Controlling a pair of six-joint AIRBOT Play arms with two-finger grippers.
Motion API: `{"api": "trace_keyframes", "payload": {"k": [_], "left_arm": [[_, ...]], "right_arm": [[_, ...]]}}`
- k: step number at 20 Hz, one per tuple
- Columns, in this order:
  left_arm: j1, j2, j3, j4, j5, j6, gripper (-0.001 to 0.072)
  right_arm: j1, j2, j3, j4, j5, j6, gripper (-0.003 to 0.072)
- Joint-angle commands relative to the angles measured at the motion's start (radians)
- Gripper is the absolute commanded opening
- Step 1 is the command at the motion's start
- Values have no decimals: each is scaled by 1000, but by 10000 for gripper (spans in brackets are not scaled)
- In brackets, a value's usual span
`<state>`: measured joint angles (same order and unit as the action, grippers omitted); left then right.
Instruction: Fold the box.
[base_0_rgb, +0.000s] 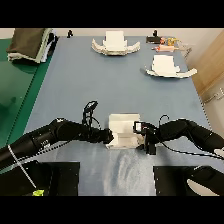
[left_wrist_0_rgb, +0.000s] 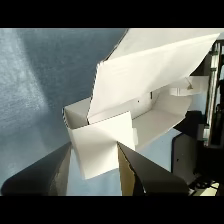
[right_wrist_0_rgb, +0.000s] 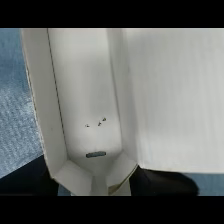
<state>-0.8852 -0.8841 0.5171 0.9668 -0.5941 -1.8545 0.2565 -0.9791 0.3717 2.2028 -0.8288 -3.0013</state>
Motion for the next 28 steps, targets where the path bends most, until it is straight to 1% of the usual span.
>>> {"api": "trace_keyframes", "payload": {"k": [1, 3, 5, 6, 7, 8, 10, 11, 14, 16, 20, 23, 25, 28], "left_arm": [[0, -4, 1, -37, 77, 6, 443], [0, -8, 1, -50, 68, 12, 442], [0, -8, 4, -47, 0, 31, 440], [-1, -8, 8, -46, -12, 28, 439], [-1, -8, 14, -43, -12, 22, 411], [-1, -8, 20, -37, -13, 8, 411], [-2, -11, 35, 35, -40, -66, 411], [-13, -19, 49, 104, -67, -127, 411], [-103, -72, 120, 333, -130, -327, 411], [-164, -118, 165, 437, -151, -432, 411], [-238, -198, 237, 502, -201, -526, 411], [-273, -251, 284, 563, -282, -607, 411], [-287, -282, 311, 583, -326, -634, 411], [-287, -324, 340, 584, -363, -671, 411]], "right_arm": [[1, 0, 1, 0, 0, 0, 513], [1, 0, 1, 0, 0, 0, 513], [1, 0, 1, 0, 0, 0, 512], [1, 0, 1, 0, 0, 0, 513], [1, 0, 1, 0, 0, 0, 513], [1, 0, 1, 0, 0, 0, 513], [1, 0, 1, 0, 0, 0, 513], [1, 0, 1, 0, 0, 0, 513], [1, 0, 1, 0, 0, 0, 513], [1, 0, 1, 0, 0, 0, 513], [1, 0, 1, 0, 0, 0, 513], [1, 0, 1, 0, 0, 0, 513], [1, 0, 1, 0, 0, 0, 513], [1, 0, 1, 0, 0, 0, 513]]}}
